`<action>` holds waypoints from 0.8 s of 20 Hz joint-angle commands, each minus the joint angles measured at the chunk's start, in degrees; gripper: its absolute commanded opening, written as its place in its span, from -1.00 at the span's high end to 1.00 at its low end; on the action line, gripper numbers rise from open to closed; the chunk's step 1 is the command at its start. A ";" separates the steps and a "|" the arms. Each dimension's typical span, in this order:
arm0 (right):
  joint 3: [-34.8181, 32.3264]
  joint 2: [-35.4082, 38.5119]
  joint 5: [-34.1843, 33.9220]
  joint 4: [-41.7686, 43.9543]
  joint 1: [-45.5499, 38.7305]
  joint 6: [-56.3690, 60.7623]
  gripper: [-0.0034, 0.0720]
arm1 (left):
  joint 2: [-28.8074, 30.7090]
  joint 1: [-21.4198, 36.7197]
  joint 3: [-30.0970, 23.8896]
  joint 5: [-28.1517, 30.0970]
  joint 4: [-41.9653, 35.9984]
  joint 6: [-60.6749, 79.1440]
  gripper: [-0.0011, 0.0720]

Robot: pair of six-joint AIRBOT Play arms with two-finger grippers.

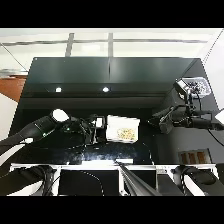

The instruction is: Fold the box and place the chain.

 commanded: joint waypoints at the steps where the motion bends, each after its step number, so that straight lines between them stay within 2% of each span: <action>1: 0.04 0.00 0.00 0.00 -0.02 0.02 -0.48 | -0.66 -0.92 0.11 1.03 -1.07 0.02 -0.94; 4: 0.02 -0.02 -0.07 0.00 -0.02 0.02 -0.48 | -0.66 -0.92 0.11 1.05 -1.31 0.00 -0.83; 6: 0.02 -0.04 -0.87 0.00 -0.02 0.02 -0.48 | -0.66 -0.92 0.11 1.01 -1.31 -0.02 -0.45; 8: 0.02 -0.04 -1.64 0.02 -0.02 0.02 -0.48 | -0.66 -0.92 0.11 0.85 -1.33 -0.02 -0.41; 12: 0.02 -0.04 -2.05 0.00 -0.02 0.02 -0.48 | -0.59 -0.85 0.11 0.74 -1.29 -0.02 -0.43; 13: 0.02 -0.04 -2.05 0.00 -0.02 0.02 -0.48 | -0.57 -0.79 0.13 0.70 -1.25 -0.02 -0.51; 14: 0.02 -0.04 -2.03 0.00 -0.02 0.04 -0.48 | -0.57 -0.79 0.28 0.74 -1.25 -0.04 -0.96; 16: 0.02 -0.04 -2.01 0.00 -0.02 0.04 -0.48 | -0.59 -0.79 0.90 -0.39 -1.25 -1.60 -0.98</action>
